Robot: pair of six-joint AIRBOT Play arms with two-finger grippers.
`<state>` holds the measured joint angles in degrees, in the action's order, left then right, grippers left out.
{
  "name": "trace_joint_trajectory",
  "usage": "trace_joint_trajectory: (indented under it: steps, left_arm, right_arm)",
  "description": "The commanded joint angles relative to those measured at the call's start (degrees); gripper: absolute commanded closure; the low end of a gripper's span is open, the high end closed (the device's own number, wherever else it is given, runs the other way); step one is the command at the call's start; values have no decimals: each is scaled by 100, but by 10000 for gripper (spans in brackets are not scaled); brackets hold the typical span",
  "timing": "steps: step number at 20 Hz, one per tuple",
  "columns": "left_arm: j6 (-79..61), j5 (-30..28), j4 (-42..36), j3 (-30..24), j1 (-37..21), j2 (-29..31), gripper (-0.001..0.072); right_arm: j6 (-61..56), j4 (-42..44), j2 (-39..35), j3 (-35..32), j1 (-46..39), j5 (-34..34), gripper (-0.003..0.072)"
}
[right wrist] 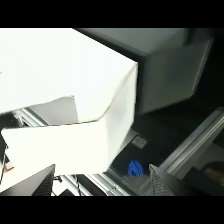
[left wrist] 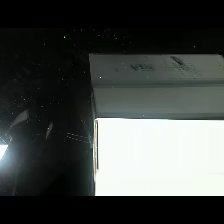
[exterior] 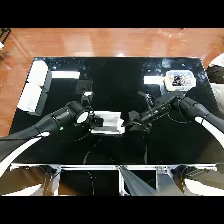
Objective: Fold the box and place the chain.
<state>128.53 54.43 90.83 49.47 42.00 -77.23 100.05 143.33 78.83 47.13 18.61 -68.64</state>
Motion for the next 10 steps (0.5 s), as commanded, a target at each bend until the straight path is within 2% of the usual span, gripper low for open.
trace_joint_trajectory:
  steps: [1, 4, 7, 8, 10]
  left_arm:
    - [2, -4, -2, 0, 4, -2, 691]
    - [2, -24, -4, 0, 4, -2, 692]
    - [2, -20, -26, 0, 4, -2, 692]
    - [2, -20, -26, 0, 4, -2, 691]
    - [2, -24, -24, 0, 4, -2, 692]
  right_arm:
    - [-280, -2, 0, 74, 457, 531, 41]
    - [-614, -125, 0, 179, 874, 1036, 42]
    - [-1121, -621, 2, 306, 1255, 1510, 58]
    - [-1300, -750, 2, 339, 1362, 1602, 111]
    - [-1593, -1014, 2, 433, 1519, 1665, 111]
